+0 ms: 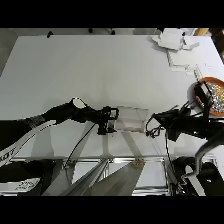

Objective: Fold the box and place the chain.

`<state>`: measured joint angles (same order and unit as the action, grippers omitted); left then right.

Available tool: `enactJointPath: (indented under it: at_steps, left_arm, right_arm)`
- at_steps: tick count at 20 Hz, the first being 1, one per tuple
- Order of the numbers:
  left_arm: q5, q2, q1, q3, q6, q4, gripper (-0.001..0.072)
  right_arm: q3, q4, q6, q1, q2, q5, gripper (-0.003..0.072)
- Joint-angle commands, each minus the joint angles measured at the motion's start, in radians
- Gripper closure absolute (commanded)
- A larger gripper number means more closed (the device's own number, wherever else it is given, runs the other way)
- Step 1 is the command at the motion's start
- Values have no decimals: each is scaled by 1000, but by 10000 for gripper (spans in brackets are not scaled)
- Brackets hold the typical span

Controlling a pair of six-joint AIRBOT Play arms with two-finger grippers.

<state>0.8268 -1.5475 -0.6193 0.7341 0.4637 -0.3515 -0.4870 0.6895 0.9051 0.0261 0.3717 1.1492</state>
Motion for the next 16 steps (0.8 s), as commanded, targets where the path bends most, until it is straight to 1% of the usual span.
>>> enactJointPath:
  at_steps: [1, 3, 5, 8, 10, 13, 16]
  left_arm:
    - [0, 1, 1, 0, 0, 0, 455]
    - [0, 1, 0, 0, 0, 0, 455]
    - [0, 1, 1, 0, 0, 0, 455]
    - [0, 1, 0, 0, 0, 0, 455]
    - [0, 1, 1, 0, 0, 0, 455]
    - [0, 1, 1, 0, 0, 0, 455]
    - [0, 1, 1, 0, 0, 0, 455]
  right_arm:
    - [-1, -230, -132, 9, -26, 41, 664]
    - [-1, -281, -182, 58, -26, 25, 663]
    - [-1, -283, -182, 133, -19, -16, 663]
    - [-1, -262, -181, 261, 25, -124, 663]
    - [-1, -237, -180, 341, 84, -212, 663]
    - [-1, -137, -132, 428, 213, -303, 663]
    - [-1, -28, -18, 446, 348, -378, 662]
